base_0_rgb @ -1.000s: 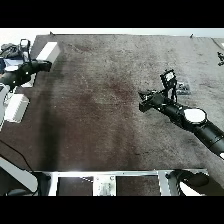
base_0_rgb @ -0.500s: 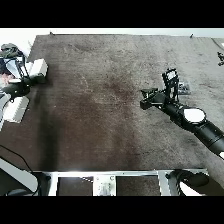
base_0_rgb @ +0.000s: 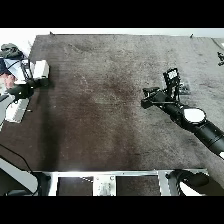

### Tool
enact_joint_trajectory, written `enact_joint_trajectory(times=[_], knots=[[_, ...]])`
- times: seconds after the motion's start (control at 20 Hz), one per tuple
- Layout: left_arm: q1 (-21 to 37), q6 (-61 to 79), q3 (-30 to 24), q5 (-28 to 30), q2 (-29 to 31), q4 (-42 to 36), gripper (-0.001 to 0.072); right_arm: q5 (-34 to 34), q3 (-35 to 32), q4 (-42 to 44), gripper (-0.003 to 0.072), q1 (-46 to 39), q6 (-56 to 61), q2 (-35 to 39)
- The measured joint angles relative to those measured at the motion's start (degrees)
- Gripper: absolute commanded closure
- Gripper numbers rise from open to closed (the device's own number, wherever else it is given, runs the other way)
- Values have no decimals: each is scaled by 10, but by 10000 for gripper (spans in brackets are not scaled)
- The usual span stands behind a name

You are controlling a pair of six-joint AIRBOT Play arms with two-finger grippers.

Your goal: Fold the box and place the chain.

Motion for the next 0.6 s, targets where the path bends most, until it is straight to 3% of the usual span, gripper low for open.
enact_joint_trajectory(times=[0.25,0.3,0.35,0.5,0.55,0.6], knots=[[-10,8,0,17,1,0,680,-14,0,0,703,0,0,-1],[-10,9,0,14,1,1,420,-16,0,0,703,0,0,-1],[-11,10,0,10,1,2,253,-17,0,0,703,0,0,-1],[-11,10,0,1,1,2,250,-19,0,-5,702,0,0,-1],[-11,10,0,-2,1,2,187,-20,0,-8,702,0,0,-1],[-11,10,0,-6,2,3,-11,-21,0,-9,702,0,0,-1]])
